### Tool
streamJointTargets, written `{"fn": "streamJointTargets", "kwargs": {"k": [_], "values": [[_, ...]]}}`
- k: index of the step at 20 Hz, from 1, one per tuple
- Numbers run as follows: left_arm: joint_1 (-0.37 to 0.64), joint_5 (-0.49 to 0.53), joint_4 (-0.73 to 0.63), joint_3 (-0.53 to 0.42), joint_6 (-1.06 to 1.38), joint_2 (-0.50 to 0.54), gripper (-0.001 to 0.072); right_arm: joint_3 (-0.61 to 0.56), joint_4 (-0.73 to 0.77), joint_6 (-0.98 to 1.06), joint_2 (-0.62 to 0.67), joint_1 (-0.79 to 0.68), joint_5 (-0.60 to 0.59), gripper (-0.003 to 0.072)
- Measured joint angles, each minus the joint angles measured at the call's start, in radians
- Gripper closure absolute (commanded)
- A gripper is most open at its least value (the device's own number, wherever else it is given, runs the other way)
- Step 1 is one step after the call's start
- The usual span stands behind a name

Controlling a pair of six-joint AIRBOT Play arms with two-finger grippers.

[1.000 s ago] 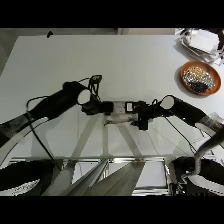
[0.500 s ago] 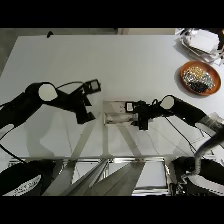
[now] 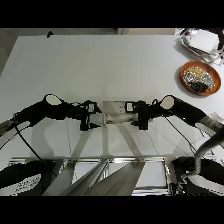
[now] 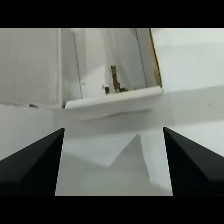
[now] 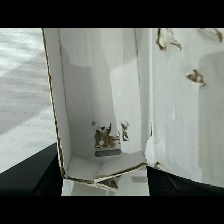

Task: Fold the box and place the chain.

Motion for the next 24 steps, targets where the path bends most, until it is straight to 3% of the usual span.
{"fn": "streamJointTargets", "kwargs": {"k": [12, 24], "values": [[-0.066, 0.079, -0.134, -0.007, 0.019, -0.059, 0.0004, 0.0, -0.006, -0.003, 0.0, -0.001, -0.002, 0.0406], [-0.06, 0.044, -0.124, -0.007, 0.014, -0.062, 0.0001, 0.0, 0.003, 0.0, 0.0, 0.0, 0.003, 0.0406]]}}
